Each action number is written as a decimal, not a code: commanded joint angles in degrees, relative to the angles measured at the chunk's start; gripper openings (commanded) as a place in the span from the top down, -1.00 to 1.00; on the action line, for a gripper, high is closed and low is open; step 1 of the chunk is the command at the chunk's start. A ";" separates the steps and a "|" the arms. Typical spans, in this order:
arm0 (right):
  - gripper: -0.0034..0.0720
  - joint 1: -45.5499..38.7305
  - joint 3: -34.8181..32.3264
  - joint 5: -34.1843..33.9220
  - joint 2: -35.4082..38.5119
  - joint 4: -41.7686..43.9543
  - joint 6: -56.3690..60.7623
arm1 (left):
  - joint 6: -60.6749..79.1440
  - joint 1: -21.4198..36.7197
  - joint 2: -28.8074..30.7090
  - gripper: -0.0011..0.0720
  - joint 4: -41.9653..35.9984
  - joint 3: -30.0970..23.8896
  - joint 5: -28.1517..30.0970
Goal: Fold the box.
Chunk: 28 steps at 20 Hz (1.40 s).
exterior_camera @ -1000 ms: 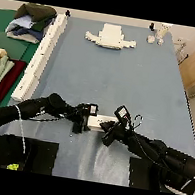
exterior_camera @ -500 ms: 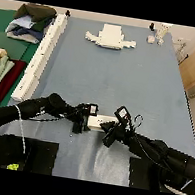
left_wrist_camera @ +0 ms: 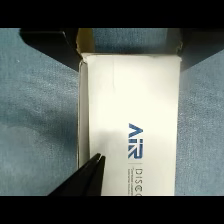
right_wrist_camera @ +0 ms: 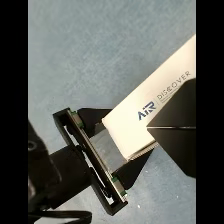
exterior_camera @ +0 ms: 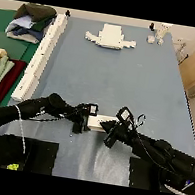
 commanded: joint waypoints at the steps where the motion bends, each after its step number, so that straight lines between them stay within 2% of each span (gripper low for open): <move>1: 0.89 -2.12 1.33 -4.48 0.35 -4.50 0.00 | 0.09 0.02 0.00 -0.18 0.04 0.02 0.02; 4: 0.90 -10.80 8.00 -18.34 0.20 -14.10 2.67 | 0.09 0.02 -0.02 -0.18 0.02 0.02 0.02; 6: 0.89 -19.37 15.50 -28.30 -0.74 -25.38 9.94 | 0.09 0.02 -0.02 -0.18 0.04 0.02 0.02; 8: 0.90 -27.08 23.96 -36.61 -2.58 -32.94 11.63 | 0.09 0.02 -0.02 -0.18 0.02 0.02 0.02; 13: 0.90 -43.50 41.44 -52.13 -13.99 -30.64 12.52 | 0.09 0.02 -0.02 -0.18 0.04 0.02 0.02; 16: 0.90 -46.93 44.46 -56.28 -21.57 -26.32 12.55 | 0.09 0.02 -0.02 -0.18 0.04 0.02 0.02; 20: 0.90 -47.17 44.57 -55.58 -28.92 -23.04 12.55 | 0.09 0.02 0.00 -0.18 0.02 0.02 0.02; 28: 0.90 -47.17 44.57 -55.52 -30.38 -23.06 12.59 | 0.09 0.02 -0.02 -0.18 0.02 0.02 0.00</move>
